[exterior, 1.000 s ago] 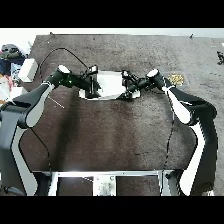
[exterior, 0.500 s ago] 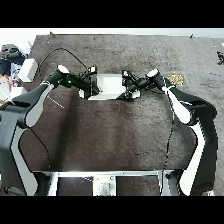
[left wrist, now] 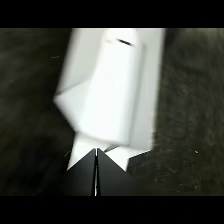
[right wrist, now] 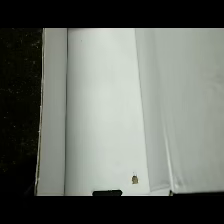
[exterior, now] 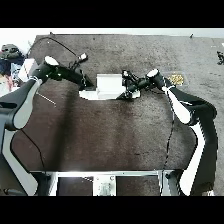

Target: Fold the box and place the chain.

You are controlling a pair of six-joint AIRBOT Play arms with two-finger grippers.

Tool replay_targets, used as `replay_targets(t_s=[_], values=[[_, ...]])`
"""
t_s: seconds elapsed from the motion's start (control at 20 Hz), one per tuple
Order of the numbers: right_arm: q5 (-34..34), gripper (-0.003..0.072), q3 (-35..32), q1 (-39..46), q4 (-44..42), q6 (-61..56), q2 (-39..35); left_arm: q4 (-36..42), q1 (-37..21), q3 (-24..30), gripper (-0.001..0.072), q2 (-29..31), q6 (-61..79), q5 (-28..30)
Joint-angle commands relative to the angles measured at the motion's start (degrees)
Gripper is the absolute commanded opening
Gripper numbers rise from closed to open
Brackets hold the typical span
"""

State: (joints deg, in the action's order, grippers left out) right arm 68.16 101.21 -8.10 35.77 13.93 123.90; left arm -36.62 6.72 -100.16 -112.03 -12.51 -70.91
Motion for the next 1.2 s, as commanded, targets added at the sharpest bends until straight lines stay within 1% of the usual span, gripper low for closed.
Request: replay_targets(t_s=[0.0, 0.15, 0.4, 0.5, 0.65, 0.75, 0.85, 0.95, 1.05, 1.15], values=[[0.02, 0.0467, -0.02, -0.04, 0.0, 0.02, 0.04, -5.49, -2.56, 0.33, 0.0006, 3.76, -21.07, 5.35], [0.0, 0.0467, -0.02, -0.04, 0.0, 0.02, 0.04, -7.65, -5.7, 0.35, 0.0006, 4.37, -32.44, 4.42], [0.0, 0.0467, -0.02, -0.04, 0.0, 0.02, 0.04, -11.61, -9.9, 0.76, 0.0007, 4.35, -40.94, -0.07], [0.0, 0.0467, -0.02, -0.04, 0.0, 0.02, 0.04, -11.32, -11.15, 3.17, 0.0008, 4.35, -41.75, -0.48], [0.0, 0.0467, -0.02, -0.04, 0.0, 0.02, 0.04, -9.38, -11.63, 9.99, 0.001, 4.35, -42.88, 0.11], [0.0, 0.0467, -0.02, -0.04, 0.0, 0.02, 0.04, -6.36, -11.02, 14.6, 0.0011, 4.35, -42.14, 2.19], [0.0, 0.0467, -0.02, -0.04, 0.0, 0.02, 0.04, -3.65, -10.67, 18.49, 0.0011, 4.35, -41.9, 6.62], [0.0, 0.0467, -0.02, -0.04, 0.0, 0.02, 0.04, -0.44, -10.36, 21.51, 0.0011, 4.35, -41.79, 9.29], [0.0, 0.0467, -0.02, -0.04, 0.0, 0.02, 0.04, 1.6, -9.22, 22.45, 0.0011, 4.33, -40.39, 10.36], [0.0, 0.0467, -0.02, -0.04, 0.0, 0.02, 0.04, 1.73, -6.93, 22.45, 0.0011, 4.24, -40.41, 12.11]])
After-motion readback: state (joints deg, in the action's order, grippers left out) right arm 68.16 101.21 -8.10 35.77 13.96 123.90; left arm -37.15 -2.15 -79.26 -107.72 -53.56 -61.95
